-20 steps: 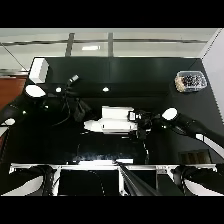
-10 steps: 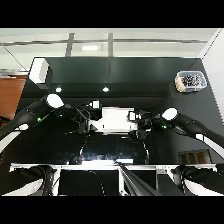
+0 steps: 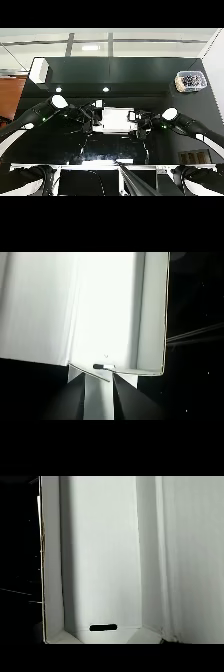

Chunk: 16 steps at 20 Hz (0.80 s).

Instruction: Fold the box and place the chain.

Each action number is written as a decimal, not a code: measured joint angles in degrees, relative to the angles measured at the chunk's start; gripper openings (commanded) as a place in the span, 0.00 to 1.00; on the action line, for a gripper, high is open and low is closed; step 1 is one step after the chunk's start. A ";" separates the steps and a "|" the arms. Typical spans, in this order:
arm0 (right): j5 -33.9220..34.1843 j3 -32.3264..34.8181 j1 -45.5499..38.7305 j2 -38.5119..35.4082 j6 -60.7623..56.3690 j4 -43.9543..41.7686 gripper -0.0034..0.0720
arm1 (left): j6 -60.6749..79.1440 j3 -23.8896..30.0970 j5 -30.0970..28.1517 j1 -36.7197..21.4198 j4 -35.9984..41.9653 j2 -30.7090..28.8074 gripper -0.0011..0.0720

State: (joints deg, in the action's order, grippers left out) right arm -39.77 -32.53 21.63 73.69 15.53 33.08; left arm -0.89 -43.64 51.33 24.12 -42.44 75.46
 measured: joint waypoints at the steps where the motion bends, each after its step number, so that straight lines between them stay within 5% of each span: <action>1: 0.00 0.00 0.00 0.00 0.00 0.00 0.30 | 0.04 0.00 0.00 0.02 0.74 0.09 0.23; 16: 0.00 0.00 0.00 0.00 -0.04 -0.02 0.30 | -0.63 0.02 -1.31 1.53 7.82 2.56 0.24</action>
State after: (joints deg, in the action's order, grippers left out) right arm -39.77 -32.53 21.63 73.69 15.49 33.06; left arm -1.52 -43.62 50.02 25.65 -34.61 78.02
